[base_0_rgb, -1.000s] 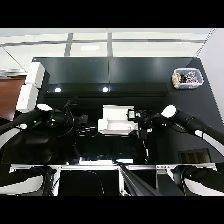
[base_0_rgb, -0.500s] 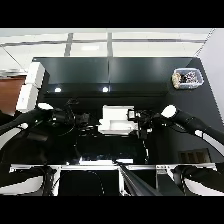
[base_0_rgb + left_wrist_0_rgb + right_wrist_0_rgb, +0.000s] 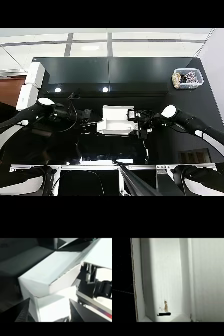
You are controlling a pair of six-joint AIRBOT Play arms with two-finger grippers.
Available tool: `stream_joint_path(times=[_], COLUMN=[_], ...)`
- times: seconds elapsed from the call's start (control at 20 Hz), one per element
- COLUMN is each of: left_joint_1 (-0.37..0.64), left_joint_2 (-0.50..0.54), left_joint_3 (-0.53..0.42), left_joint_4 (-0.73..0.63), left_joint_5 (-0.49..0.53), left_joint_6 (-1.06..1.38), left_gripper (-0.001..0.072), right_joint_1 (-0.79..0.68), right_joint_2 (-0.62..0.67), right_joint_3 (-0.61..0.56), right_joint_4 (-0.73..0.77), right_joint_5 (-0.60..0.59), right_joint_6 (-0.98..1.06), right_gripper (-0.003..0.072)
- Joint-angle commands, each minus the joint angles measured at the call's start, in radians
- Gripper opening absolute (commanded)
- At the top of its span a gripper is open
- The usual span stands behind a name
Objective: Fold the box and place the chain.
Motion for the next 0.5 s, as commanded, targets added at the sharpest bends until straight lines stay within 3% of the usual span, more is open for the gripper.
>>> stream_joint_path(times=[0.0, 0.45], left_joint_1=[-0.042, -0.19], left_joint_2=[0.0, 0.0], left_joint_3=[0.048, 0.195], left_joint_4=[0.116, 0.325], left_joint_5=[0.013, 0.063], left_joint_6=[-0.124, -0.422], left_gripper=[0.0561, 0.056], right_joint_1=[0.0, 0.0], right_joint_2=[0.0, 0.0], right_joint_3=[0.0, 0.0], right_joint_4=[0.0, 0.001], right_joint_5=[0.0, -0.004], right_joint_6=[0.0, 0.003], right_gripper=[0.0201, 0.0202])
